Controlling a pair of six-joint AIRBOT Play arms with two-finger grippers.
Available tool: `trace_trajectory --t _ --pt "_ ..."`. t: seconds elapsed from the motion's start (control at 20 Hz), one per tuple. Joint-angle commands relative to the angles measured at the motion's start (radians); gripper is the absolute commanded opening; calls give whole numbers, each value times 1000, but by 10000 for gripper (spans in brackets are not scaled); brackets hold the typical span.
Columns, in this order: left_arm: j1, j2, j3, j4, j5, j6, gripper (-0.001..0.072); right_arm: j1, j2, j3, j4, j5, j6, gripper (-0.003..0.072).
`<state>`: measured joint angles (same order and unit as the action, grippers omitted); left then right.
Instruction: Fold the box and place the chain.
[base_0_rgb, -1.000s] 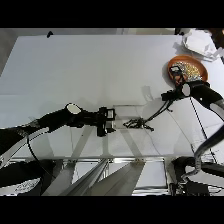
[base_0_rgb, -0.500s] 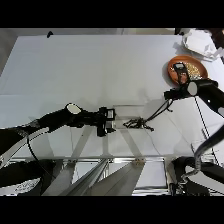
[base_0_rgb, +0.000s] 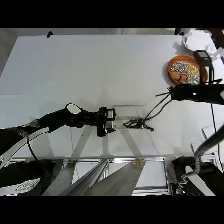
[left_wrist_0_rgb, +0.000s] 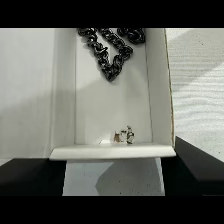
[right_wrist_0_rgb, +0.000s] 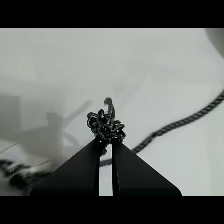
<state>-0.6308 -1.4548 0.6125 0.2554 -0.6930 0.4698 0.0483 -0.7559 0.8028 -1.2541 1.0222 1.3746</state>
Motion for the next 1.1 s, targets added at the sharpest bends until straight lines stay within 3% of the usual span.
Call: trace_trajectory --t 0.0,0.2,0.45,0.7,0.9,1.05 --pt "0 0 1 0 0 0 86 0 165 1 157 127 -50 12" --pt "0 0 1 0 0 0 86 0 270 1 288 211 -76 12" --pt "0 0 1 0 0 0 86 1 282 1 590 238 -192 12" --pt "0 0 1 0 0 0 86 1 251 -24 666 230 -241 12" --pt "0 0 1 0 0 0 86 116 179 -124 639 99 -288 12" --pt "0 0 1 0 1 0 86 286 33 -143 591 -25 -308 12"
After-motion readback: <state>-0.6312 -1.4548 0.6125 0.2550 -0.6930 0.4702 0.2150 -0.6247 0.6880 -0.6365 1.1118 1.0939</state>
